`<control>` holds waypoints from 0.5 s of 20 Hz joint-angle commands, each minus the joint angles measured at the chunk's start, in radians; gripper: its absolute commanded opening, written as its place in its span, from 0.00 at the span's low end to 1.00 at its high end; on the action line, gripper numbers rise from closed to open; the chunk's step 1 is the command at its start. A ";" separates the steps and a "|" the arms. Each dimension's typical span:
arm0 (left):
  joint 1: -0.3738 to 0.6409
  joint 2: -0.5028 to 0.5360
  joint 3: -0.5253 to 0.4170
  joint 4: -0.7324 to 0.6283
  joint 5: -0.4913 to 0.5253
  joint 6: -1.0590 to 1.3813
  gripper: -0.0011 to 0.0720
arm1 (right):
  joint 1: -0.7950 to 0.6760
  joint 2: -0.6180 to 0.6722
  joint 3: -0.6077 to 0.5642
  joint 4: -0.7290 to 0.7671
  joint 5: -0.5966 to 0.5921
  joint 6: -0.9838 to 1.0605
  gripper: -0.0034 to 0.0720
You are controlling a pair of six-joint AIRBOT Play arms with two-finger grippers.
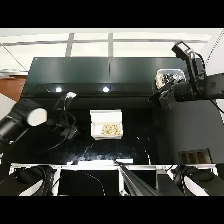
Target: Fold the box and place the chain.
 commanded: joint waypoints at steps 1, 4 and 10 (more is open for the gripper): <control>0.236 0.075 -0.156 -0.463 0.046 0.569 0.80 | 0.000 -0.002 0.000 -0.008 0.029 0.001 0.73; 0.272 0.073 -0.248 -0.573 0.206 0.961 0.80 | 0.000 -0.002 -0.003 -0.007 0.050 0.001 0.73; 0.265 0.010 -0.270 -0.594 0.304 1.394 0.80 | 0.000 -0.002 -0.049 -0.013 0.054 0.021 0.73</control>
